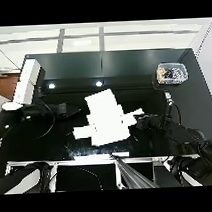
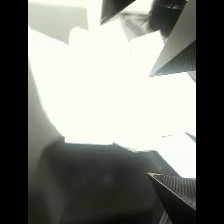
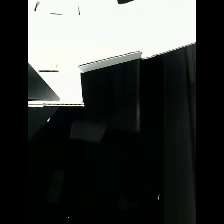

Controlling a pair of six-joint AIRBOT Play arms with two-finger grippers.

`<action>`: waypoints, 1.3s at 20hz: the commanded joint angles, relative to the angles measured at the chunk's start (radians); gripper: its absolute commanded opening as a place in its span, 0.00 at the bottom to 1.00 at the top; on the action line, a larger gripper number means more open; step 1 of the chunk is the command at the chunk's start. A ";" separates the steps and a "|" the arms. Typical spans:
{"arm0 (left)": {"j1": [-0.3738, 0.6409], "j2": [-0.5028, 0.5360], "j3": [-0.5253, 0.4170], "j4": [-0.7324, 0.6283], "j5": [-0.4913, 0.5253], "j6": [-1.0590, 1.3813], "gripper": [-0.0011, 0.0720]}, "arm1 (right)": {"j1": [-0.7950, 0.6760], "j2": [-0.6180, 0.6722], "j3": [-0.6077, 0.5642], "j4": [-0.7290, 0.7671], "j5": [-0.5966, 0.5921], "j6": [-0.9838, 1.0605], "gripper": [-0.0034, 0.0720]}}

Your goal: Fold the box and place the chain.

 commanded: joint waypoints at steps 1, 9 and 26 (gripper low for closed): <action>-0.075 -0.169 0.018 -0.121 -0.001 0.182 0.98 | 0.002 0.001 0.000 0.000 -0.004 0.002 0.08; -0.221 -0.338 0.159 -0.121 -0.001 0.182 0.98 | 0.002 0.001 0.000 0.000 -0.018 0.019 0.08; -0.257 -0.502 0.358 0.116 -0.319 0.347 0.54 | 0.002 0.001 0.000 0.000 -0.019 0.022 0.08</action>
